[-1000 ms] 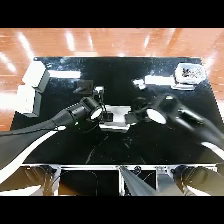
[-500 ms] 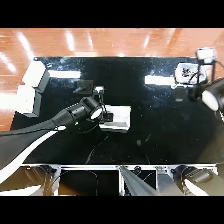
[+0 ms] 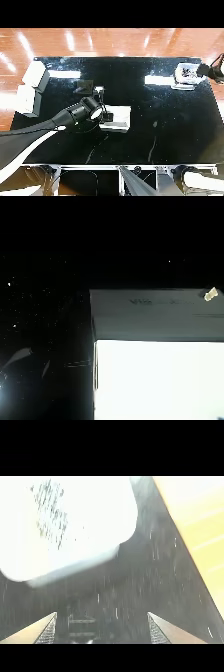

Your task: Fold the box and place the chain.

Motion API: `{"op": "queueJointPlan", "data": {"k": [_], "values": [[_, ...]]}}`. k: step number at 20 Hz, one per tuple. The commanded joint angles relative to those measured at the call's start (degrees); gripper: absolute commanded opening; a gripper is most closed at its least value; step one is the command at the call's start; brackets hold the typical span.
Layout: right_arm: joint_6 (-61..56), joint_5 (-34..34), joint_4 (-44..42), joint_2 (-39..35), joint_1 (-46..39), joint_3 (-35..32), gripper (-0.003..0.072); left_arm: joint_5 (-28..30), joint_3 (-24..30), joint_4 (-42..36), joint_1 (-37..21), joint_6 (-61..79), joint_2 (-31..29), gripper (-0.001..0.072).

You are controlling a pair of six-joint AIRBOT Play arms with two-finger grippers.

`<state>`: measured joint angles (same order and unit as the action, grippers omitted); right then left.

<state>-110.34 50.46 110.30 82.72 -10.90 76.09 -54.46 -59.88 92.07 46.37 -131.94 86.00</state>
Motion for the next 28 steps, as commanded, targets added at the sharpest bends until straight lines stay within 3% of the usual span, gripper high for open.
{"op": "queueJointPlan", "data": {"k": [1, 5, 9, 11, 12, 28], "values": [[3.1, -0.3, -7.2, 12.9, -4.3, 13.7, 0.0720, 0.3, 0.0, 0.0, 0.0, 0.0, 0.0, 0.0026], [3.0, 4.0, -9.4, 24.4, -5.2, 26.6, 0.0720, 0.3, 0.0, 0.0, 0.0, 0.1, 0.0, 0.0026], [2.6, 5.7, -14.0, 29.7, -6.5, 31.9, 0.0720, 1.4, 0.0, 0.3, 0.0, 0.0, 0.0, 0.0026], [2.6, 4.3, -16.5, 30.4, -6.7, 32.1, 0.0720, 1.8, 0.0, 0.3, 0.0, 0.0, 0.0, 0.0026], [2.6, 4.1, -17.0, 30.7, -6.8, 32.1, 0.0653, 1.8, 0.0, 0.3, 0.0, 0.0, 0.0, 0.0026], [-4.9, -2.5, -16.5, 34.7, -7.2, 32.1, 0.0653, 2.0, 0.0, 0.2, 0.0, 0.0, 0.0, 0.0026]]}}
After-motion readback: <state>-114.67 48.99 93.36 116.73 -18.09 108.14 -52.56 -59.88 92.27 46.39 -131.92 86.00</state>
